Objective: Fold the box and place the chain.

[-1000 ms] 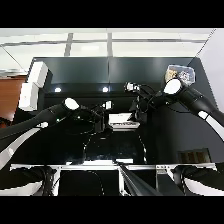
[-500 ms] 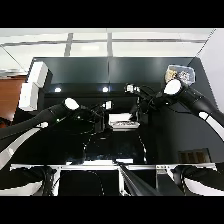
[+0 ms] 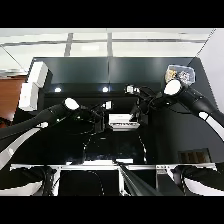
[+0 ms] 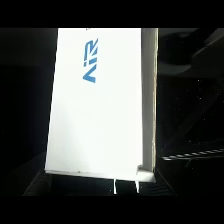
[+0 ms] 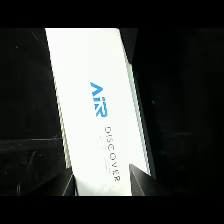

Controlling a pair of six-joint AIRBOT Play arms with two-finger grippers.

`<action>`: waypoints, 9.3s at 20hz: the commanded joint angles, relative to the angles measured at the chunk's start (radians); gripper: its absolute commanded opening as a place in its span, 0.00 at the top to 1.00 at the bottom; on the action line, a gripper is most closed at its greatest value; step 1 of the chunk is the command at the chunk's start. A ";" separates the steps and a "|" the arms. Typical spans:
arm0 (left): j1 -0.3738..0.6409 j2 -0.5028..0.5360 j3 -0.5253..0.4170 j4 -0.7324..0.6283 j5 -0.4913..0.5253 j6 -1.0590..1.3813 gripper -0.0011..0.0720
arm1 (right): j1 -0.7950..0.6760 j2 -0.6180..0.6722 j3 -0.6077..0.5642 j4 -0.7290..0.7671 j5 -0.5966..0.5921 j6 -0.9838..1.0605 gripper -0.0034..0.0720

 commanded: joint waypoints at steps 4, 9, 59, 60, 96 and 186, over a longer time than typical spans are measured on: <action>0.000 -0.001 0.000 0.000 0.000 -0.001 0.35 | 0.000 0.000 0.000 -0.002 0.015 0.000 0.45; 0.000 -0.001 0.000 0.000 0.000 -0.001 0.35 | 0.000 0.000 0.000 -0.009 0.036 0.001 0.45; 0.000 -0.001 0.000 0.000 0.000 -0.001 0.35 | -0.092 0.126 -0.100 0.137 0.104 0.563 0.93; 0.000 -0.001 0.000 0.000 0.000 -0.001 0.35 | -0.101 0.126 -0.147 0.231 0.067 0.543 0.93; -0.078 0.099 0.137 0.075 -0.098 -0.030 0.02 | -0.637 0.420 -0.161 0.073 0.207 0.753 0.93; 0.698 0.863 -0.212 0.491 0.145 -1.134 0.95 | -0.142 0.409 -0.238 -0.101 -0.547 0.816 0.93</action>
